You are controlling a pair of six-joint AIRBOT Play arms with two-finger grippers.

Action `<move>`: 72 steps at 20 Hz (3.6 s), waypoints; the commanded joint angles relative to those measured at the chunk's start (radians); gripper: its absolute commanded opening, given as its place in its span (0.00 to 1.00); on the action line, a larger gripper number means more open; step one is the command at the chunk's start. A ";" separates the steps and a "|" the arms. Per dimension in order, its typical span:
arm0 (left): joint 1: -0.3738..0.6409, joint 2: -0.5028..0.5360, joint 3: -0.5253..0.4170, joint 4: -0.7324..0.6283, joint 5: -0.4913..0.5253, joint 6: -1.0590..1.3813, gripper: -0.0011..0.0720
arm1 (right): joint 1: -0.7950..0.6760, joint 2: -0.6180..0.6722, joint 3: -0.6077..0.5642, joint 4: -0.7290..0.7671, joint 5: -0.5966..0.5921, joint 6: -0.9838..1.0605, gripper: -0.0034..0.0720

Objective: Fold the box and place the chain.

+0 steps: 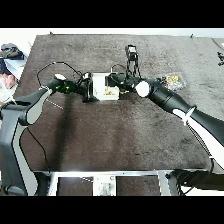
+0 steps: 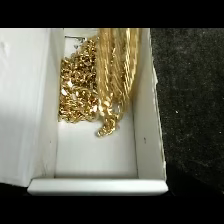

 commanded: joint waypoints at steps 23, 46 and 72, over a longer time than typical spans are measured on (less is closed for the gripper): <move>0.000 0.000 0.000 0.000 0.000 0.000 0.51 | -0.486 -0.222 -0.154 0.142 -0.245 0.143 0.55; 0.000 0.000 0.000 0.001 0.000 0.000 0.51 | -0.100 0.300 -0.126 -0.080 -0.249 0.131 0.03; 0.000 0.000 0.000 0.000 0.000 0.000 0.51 | 0.023 0.083 -0.080 -0.174 -0.254 0.081 0.34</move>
